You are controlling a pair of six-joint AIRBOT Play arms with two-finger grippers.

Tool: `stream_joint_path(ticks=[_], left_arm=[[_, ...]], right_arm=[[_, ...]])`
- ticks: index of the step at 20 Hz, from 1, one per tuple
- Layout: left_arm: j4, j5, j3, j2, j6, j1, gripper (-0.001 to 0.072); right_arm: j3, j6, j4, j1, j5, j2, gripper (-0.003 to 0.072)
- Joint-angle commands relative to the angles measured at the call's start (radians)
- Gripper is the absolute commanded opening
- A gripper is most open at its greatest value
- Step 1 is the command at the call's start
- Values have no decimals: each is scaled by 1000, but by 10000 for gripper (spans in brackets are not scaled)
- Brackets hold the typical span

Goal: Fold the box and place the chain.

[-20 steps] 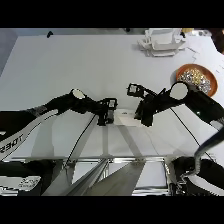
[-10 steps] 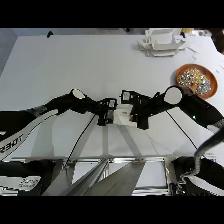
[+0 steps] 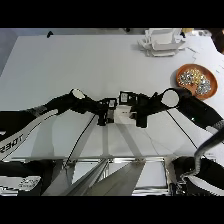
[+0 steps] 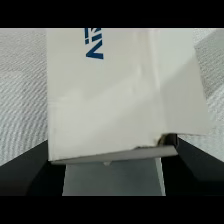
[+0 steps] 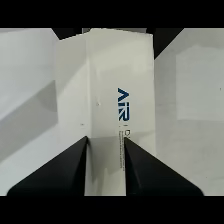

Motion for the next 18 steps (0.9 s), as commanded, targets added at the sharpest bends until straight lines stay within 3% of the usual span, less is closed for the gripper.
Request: stream_joint_path(ticks=[1,4,18], left_arm=[[3,-2,0,0,3,1,209],[3,-2,0,1,3,1,209],[3,-2,0,0,3,1,209]], right_arm=[[0,3,-13,1,-11,6,152],[0,2,-13,1,-10,27,56],[-19,3,-13,1,-94,36,40]])
